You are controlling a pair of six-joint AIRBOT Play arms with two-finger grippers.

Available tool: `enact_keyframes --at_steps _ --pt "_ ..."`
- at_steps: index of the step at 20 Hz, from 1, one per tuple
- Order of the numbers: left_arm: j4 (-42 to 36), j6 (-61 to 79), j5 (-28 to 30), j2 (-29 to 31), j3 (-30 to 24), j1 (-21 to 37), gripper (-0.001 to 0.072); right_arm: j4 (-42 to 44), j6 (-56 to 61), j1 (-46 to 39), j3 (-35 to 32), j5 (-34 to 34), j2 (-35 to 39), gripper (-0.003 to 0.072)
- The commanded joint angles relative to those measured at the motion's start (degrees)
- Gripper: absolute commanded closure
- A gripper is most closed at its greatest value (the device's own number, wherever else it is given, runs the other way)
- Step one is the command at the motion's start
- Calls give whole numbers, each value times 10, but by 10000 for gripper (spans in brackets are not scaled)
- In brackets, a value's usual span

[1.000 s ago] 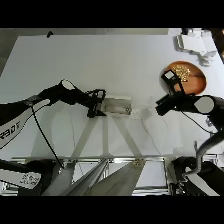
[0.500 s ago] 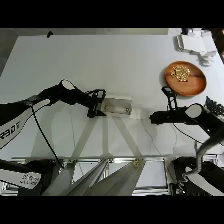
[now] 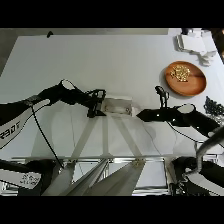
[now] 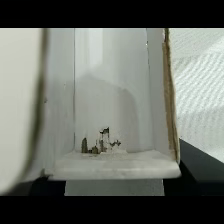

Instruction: Fold the box and place the chain.

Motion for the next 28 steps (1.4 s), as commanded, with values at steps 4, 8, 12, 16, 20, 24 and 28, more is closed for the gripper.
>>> enact_keyframes --at_steps 4,8,12,16,20,24,28 --pt "0 0 0 0 0 1 634 -31 -19 1 0 -19 28 679" --pt "0 0 0 0 0 1 634 -212 88 -7 0 -28 116 682" --pt "0 0 0 0 0 1 634 -212 109 -53 0 -24 107 683" --pt "0 0 0 0 0 1 634 -148 104 -62 0 -23 45 685" --pt "0 0 0 0 0 1 634 -44 43 -61 0 -15 -14 686" --pt "0 0 0 0 0 1 634 -36 35 -26 0 -17 -29 686" --pt "0 0 0 0 0 1 634 57 -13 -9 0 3 -37 686"
